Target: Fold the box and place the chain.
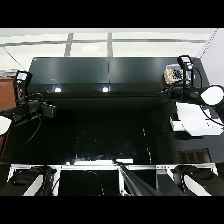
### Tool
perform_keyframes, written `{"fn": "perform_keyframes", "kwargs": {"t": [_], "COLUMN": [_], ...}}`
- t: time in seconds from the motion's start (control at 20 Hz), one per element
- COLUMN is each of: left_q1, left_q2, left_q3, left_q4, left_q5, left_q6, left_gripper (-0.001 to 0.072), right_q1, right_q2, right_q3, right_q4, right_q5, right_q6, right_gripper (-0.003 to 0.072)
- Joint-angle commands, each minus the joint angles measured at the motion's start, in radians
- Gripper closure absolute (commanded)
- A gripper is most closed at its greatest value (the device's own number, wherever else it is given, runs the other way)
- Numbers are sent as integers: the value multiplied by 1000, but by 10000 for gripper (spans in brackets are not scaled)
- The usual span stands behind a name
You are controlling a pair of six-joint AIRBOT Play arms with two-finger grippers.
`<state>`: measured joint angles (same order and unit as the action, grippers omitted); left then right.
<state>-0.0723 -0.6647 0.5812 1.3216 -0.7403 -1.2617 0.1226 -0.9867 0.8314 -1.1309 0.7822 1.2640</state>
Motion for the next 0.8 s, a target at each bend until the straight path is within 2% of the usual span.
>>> {"fn": "perform_keyframes", "kwargs": {"t": [0.0,0.2,0.35,0.7,0.75], "left_q1": [1,1,1,1,1], "left_q2": [1,1,1,1,1], "left_q3": [0,0,0,0,0], "left_q4": [0,0,0,0,0], "left_q5": [0,0,0,0,0], "left_q6": [0,0,0,0,0], "left_gripper": [685,685,685,685,685], "right_q1": [0,0,0,1,-2], "right_q2": [-1,-1,-1,-3,-8], "right_q3": [0,0,0,0,0], "right_q4": [0,4,49,102,97], "right_q5": [0,-1,-62,-336,-378], "right_q6": [0,1,0,0,0], "right_gripper": [670,670,670,667,518]}}
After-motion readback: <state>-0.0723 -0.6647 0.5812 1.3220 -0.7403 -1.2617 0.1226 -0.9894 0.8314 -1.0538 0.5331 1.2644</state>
